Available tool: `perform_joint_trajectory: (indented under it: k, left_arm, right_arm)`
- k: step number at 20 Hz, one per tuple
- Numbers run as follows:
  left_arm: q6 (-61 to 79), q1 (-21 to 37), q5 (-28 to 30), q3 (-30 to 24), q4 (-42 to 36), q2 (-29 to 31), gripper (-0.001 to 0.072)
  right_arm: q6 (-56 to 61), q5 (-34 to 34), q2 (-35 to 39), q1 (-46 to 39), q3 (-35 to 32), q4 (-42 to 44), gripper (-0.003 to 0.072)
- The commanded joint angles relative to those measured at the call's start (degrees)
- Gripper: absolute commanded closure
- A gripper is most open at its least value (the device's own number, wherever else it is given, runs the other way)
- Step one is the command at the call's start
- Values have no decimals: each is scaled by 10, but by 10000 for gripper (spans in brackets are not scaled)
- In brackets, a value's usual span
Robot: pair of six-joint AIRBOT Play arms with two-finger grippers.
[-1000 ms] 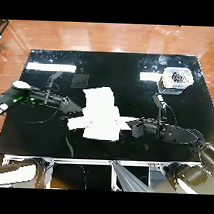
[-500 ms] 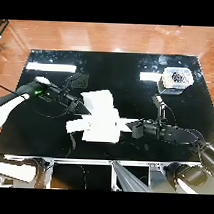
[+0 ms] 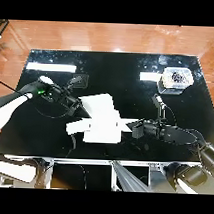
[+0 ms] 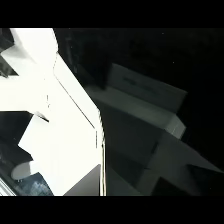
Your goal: Fold the box and place the chain.
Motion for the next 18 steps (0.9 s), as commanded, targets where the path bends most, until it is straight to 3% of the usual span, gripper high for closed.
perform_joint_trajectory:
  k: [1,6,8,9,11,12,13,14,15,16,17,18]
  left_arm:
    - [31,-17,24,1,35,1,241]
    - [32,-22,28,1,48,2,272]
    - [31,-22,30,1,47,2,401]
    - [31,-22,31,1,40,2,418]
    - [28,-22,27,1,30,2,530]
    - [28,-24,27,1,31,2,543]
    - [29,-24,24,1,35,2,652]
    - [30,-24,22,1,35,2,686]
    - [30,-24,18,1,35,2,686]
    - [31,-24,11,2,35,2,687]
    - [31,-24,7,5,38,3,688]
    - [31,-24,10,10,46,6,689]
  right_arm:
    - [0,1,0,0,0,-2,665]
    - [0,1,0,0,0,-5,664]
    - [1,1,0,0,0,-9,665]
    - [1,1,0,0,0,-13,664]
    - [1,1,0,0,0,-21,664]
    - [1,2,0,0,0,-22,664]
    - [1,1,0,0,0,-22,664]
    - [2,2,0,0,0,-22,663]
    - [9,6,0,0,0,-22,578]
    - [16,16,0,-2,0,-22,199]
    - [21,21,1,-10,2,-22,-6]
    - [21,8,4,-27,8,-27,-8]
